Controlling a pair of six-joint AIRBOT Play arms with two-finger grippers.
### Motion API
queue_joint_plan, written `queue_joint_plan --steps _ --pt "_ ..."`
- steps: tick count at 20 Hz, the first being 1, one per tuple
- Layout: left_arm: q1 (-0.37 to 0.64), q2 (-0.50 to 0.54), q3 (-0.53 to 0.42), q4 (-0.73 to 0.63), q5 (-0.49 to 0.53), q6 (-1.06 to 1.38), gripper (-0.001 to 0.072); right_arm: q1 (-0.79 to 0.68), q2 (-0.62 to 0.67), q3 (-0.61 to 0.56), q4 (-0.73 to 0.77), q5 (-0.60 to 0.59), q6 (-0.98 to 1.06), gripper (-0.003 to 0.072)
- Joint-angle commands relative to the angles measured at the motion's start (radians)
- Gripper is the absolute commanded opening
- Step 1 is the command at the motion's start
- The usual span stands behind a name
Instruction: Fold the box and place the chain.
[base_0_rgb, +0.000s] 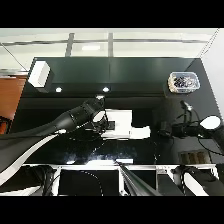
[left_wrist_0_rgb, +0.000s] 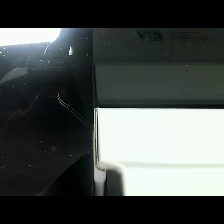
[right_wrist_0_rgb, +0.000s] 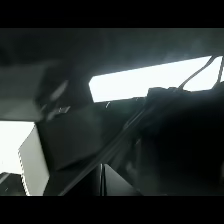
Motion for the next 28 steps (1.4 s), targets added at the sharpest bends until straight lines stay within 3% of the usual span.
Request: queue_joint_plan --steps 1,5,11,12,13,14,15,23,28 --pt "0.0 0.0 0.0 0.0 0.0 0.0 0.0028 0.081 -0.119 -0.024 0.155 0.03 -0.083 0.0012" --pt "0.0 0.0 0.0 0.0 0.0 0.0 0.0028 0.203 -0.266 -0.005 0.349 0.023 -0.207 0.0012" --pt "0.0 0.0 0.0 0.001 0.0 0.0 0.0028 0.21 -0.286 0.108 0.356 0.036 -0.262 0.0016" --pt "0.0 0.0 0.0 0.0 -0.001 0.0 0.0028 0.21 -0.286 0.127 0.355 0.06 -0.271 0.0121" --pt "0.0 0.0 0.0 0.0 -0.001 0.0 0.0028 0.21 -0.286 0.141 0.355 0.08 -0.27 0.0381" --pt "0.0 0.0 0.0 0.0 0.0 0.0 0.0028 0.211 -0.286 0.15 0.356 0.088 -0.27 0.0562" --pt "0.0 0.0 0.0 0.0 -0.001 0.0 0.0028 0.211 -0.286 0.153 0.357 0.092 -0.27 0.0643" --pt "0.0 0.0 0.0 0.001 0.0 0.0 0.0027 0.248 -0.286 0.188 0.423 0.117 -0.269 0.0643" --pt "0.0 0.0 0.0 0.001 0.0 0.0 0.0028 0.367 -0.286 0.194 0.415 -0.017 -0.198 0.0642"
